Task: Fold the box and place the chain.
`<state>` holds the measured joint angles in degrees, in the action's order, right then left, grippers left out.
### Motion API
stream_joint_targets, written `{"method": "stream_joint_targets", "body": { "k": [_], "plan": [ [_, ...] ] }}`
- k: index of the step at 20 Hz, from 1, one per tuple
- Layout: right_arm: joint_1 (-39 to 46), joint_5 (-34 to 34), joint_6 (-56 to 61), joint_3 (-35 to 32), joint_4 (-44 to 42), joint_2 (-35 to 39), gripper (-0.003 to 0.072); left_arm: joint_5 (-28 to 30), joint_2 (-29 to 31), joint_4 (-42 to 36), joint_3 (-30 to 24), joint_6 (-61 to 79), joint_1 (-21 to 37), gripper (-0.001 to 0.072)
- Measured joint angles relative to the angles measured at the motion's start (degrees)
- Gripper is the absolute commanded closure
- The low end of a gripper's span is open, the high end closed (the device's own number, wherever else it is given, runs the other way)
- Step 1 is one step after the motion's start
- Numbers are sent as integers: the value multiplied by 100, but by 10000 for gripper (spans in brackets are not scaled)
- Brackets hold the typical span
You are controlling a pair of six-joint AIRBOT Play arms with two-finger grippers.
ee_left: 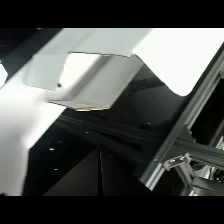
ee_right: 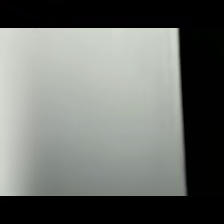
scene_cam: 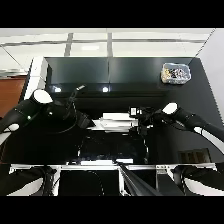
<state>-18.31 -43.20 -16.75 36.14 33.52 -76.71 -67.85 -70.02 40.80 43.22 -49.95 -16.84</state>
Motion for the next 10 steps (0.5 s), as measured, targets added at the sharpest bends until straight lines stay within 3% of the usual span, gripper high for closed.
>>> {"method": "stream_joint_targets", "body": {
  "k": [1,6,10],
  "plan": [
    [0,0,0,0,0,0,520,63,0,-105,-96,0,-90,691],
    [0,-2,-2,0,0,0,518,785,-221,-1226,-258,415,-483,691],
    [0,-4,-2,0,0,0,519,1790,-658,-1893,66,743,-643,691]
  ]
}}
